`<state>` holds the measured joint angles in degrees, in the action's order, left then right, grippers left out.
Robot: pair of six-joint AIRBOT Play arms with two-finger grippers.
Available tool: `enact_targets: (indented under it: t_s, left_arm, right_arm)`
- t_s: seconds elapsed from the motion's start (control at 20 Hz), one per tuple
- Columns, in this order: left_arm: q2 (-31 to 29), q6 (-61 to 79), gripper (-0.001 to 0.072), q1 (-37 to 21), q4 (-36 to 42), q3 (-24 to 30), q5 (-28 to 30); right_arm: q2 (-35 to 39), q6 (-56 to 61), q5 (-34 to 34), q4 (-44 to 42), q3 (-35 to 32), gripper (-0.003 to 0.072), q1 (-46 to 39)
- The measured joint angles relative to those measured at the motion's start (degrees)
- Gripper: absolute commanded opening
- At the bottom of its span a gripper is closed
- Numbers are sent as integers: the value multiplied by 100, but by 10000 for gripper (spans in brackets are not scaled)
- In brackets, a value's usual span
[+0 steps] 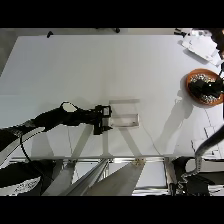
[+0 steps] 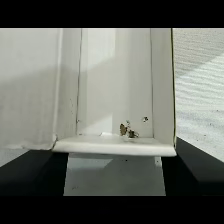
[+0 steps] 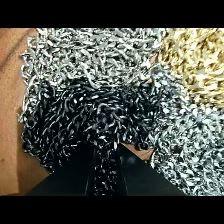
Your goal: Fold the box and place the chain.
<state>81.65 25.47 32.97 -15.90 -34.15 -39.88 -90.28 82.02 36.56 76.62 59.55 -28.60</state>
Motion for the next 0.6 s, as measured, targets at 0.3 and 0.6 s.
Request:
enact_targets:
  t_s: [0.3, 0.6]
  left_arm:
    - [0, 0, 319, 0, 0, 0, 0]
    - [0, 0, 319, 0, 0, 0, 0]
  right_arm:
    - [304, -4, 208, -13, -11, 13, 0]
    - [1233, -105, 216, 7, -9, 12, -2]
